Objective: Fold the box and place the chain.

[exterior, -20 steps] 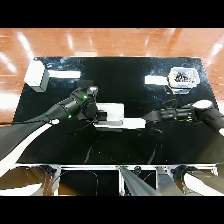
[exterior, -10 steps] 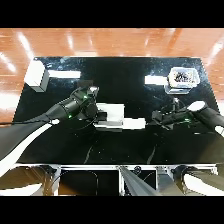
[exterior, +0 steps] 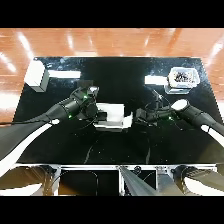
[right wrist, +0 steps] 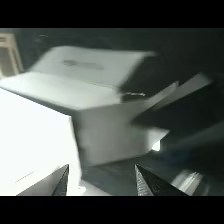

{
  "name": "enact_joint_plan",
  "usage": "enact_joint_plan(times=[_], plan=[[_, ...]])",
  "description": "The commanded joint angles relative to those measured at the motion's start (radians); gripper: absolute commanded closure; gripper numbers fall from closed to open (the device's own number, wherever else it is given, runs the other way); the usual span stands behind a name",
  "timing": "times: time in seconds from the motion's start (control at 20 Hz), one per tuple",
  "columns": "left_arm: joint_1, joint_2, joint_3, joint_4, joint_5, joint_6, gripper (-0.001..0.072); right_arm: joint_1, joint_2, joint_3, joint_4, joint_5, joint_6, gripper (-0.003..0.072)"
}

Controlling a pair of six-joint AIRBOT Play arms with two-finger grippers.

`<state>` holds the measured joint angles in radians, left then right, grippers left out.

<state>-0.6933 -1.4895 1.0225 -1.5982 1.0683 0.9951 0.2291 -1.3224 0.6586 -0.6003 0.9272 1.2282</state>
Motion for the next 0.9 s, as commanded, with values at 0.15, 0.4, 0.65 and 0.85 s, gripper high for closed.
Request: enact_joint_plan(times=[0.15,0.4,0.65,0.85], plan=[[0.0,0.0,-0.001,0.0,0.001,0.0,0.0684,0.027,-0.002,0.07,0.032,0.064,-0.017,0.0188],[0.0,0.0,-0.001,0.0,0.004,0.0,0.0684,0.111,-0.002,0.08,0.041,0.011,0.084,0.0189],[0.0,0.001,-0.001,0.0,0.004,0.0,0.0684,0.231,-0.001,0.173,-0.212,-0.014,0.34,0.0188],[0.0,0.001,-0.001,0.0,0.004,0.002,0.0684,0.343,-0.002,0.255,-0.452,-0.014,0.533,0.0187]])
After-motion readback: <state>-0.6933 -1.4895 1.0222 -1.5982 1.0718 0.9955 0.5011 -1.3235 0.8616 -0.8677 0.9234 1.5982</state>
